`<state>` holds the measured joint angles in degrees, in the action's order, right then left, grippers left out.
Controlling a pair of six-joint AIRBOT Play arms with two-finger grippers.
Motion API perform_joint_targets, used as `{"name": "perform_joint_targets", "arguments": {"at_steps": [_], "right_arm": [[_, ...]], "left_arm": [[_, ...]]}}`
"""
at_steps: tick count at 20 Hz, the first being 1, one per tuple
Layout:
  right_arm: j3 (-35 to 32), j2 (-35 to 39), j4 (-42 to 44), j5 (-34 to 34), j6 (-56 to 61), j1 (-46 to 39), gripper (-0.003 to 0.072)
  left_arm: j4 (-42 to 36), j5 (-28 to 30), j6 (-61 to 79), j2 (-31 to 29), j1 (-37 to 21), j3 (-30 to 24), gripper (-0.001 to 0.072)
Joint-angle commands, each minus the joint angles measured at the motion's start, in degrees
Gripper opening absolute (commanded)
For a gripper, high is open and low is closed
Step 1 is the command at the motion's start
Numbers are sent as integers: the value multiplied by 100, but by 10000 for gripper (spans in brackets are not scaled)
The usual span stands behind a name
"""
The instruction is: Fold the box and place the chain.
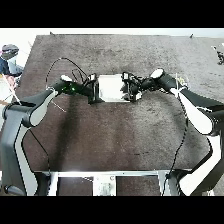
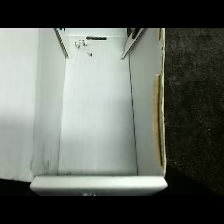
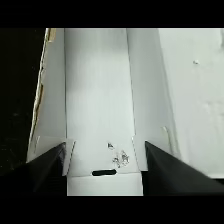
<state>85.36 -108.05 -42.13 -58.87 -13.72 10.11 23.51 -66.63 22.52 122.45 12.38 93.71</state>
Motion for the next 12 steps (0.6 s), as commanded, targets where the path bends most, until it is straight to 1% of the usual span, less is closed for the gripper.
{"name": "perform_joint_targets", "arguments": {"at_steps": [1, 2, 3, 4, 9, 12], "right_arm": [[0, 48, -33, 13, 415, -28, 333], [0, 105, -85, -9, 739, -68, 179], [0, 181, -153, -48, 1113, -122, 54], [0, 275, -221, -105, 1519, -184, 10], [0, 979, -417, -127, 3751, -667, 10], [-2, 1141, -417, -247, 5484, -1217, 10]], "left_arm": [[2, 0, 0, 0, 2, 2, 410], [2, 0, 0, 0, 2, 2, 410], [2, 0, 0, 0, 2, 2, 410], [2, 0, 0, 0, 2, 2, 410], [2, 0, 0, 0, 2, 2, 409], [2, 0, 0, 0, 2, 2, 410]]}}
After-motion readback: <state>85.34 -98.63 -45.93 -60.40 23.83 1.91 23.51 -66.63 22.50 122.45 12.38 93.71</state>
